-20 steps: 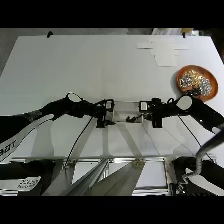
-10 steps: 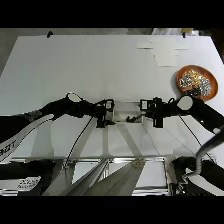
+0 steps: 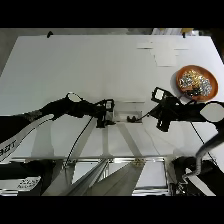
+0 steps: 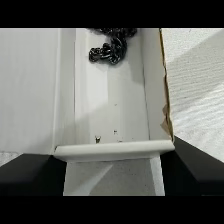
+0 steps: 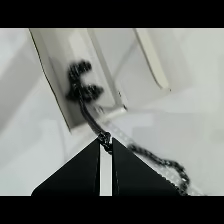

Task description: Fold the box and place the chain.

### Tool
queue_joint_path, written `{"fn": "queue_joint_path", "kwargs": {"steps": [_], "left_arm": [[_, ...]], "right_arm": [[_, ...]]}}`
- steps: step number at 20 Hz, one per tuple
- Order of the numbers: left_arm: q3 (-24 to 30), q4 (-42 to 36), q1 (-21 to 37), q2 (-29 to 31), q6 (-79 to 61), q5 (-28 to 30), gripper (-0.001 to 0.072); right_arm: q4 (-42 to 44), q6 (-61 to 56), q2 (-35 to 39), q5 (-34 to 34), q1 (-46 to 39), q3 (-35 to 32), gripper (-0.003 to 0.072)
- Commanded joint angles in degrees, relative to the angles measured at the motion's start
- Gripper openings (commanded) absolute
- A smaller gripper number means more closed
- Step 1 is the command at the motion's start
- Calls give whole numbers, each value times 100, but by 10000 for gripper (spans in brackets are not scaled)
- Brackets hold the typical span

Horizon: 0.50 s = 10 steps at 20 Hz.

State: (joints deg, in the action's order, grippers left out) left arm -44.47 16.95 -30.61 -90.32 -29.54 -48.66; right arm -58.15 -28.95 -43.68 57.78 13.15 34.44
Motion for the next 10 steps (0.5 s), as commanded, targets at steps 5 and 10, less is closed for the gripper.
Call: {"fn": "queue_joint_path", "kwargs": {"steps": [5, 10], "left_arm": [[2, 0, 4, 4, 0, 0, 253], [2, 0, 4, 4, 0, 0, 253]], "right_arm": [[2844, -308, 164, 20, 232, 278, 18], [2664, -256, 11, -671, 1086, 278, 18]]}}
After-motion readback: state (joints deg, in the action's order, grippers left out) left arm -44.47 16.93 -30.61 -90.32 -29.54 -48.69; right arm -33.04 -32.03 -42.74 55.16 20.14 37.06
